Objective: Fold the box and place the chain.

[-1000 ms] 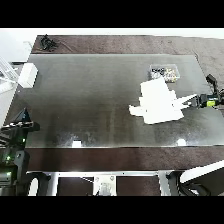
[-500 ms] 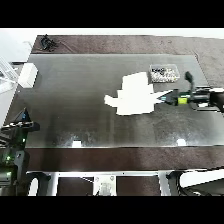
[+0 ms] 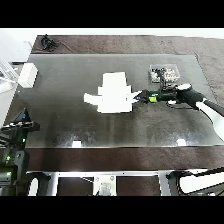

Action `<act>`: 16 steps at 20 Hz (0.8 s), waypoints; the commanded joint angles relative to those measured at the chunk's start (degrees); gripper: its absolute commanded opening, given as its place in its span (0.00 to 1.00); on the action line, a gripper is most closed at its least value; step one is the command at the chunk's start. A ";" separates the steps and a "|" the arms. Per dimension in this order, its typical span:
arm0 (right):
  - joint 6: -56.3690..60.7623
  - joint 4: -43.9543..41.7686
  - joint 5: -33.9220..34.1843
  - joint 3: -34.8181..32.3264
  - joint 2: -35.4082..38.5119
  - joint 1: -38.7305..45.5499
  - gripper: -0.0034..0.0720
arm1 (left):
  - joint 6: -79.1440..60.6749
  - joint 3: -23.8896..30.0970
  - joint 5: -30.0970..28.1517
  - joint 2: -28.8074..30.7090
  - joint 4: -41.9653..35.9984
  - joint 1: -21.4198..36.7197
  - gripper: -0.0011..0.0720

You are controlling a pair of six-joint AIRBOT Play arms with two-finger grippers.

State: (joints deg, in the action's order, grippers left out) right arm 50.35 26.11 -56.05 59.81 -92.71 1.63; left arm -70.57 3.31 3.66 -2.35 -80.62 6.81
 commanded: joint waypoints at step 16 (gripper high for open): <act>-1.51 1.99 7.02 -0.07 -0.20 -3.69 0.04 | 6.16 -0.07 6.84 -0.15 0.55 -0.02 0.89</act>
State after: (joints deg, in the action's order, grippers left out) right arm 50.09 27.70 -49.17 59.77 -92.86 -2.11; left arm -68.60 3.31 6.59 -2.48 -80.53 6.83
